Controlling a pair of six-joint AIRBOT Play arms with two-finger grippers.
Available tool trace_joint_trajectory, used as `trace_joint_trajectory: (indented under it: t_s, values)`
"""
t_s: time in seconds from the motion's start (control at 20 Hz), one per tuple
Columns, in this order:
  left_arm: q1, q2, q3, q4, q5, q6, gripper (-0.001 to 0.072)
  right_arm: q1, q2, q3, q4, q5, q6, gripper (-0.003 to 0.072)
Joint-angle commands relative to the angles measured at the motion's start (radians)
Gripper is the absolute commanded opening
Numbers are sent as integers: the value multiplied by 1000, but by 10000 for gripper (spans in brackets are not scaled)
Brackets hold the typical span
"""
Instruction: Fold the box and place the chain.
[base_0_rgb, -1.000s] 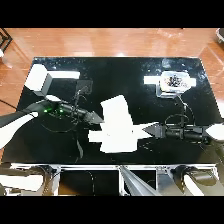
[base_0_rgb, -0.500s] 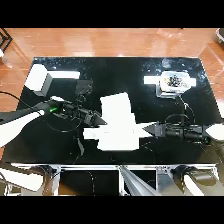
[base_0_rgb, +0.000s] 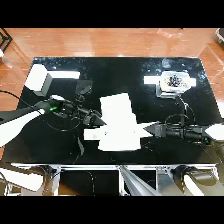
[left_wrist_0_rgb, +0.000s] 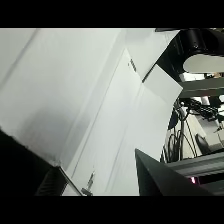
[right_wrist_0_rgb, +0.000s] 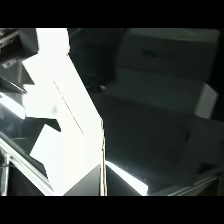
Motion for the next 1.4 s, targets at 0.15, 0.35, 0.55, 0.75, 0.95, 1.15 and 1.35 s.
trace_joint_trajectory:
  t_s: [0.15,0.35,0.55,0.75,0.95,1.15,1.35]
  values:
    - [-49,-1,71,103,-5,-17,544,0,0,-1,-15,5,0,23]
    - [-83,-1,127,163,-7,-31,544,0,0,-1,-15,5,0,24]
    - [-83,-2,140,163,-7,-30,439,0,0,-1,-16,5,0,24]
    - [-83,-9,140,165,-9,-30,305,0,0,-1,-31,5,0,24]
    - [-83,-10,140,169,-7,-30,252,0,0,-1,-34,5,0,23]
    - [-83,-10,141,185,5,-30,35,0,0,-1,-34,2,0,30]
    - [-83,-9,142,185,31,-29,16,-3,1,12,-71,-13,0,709]
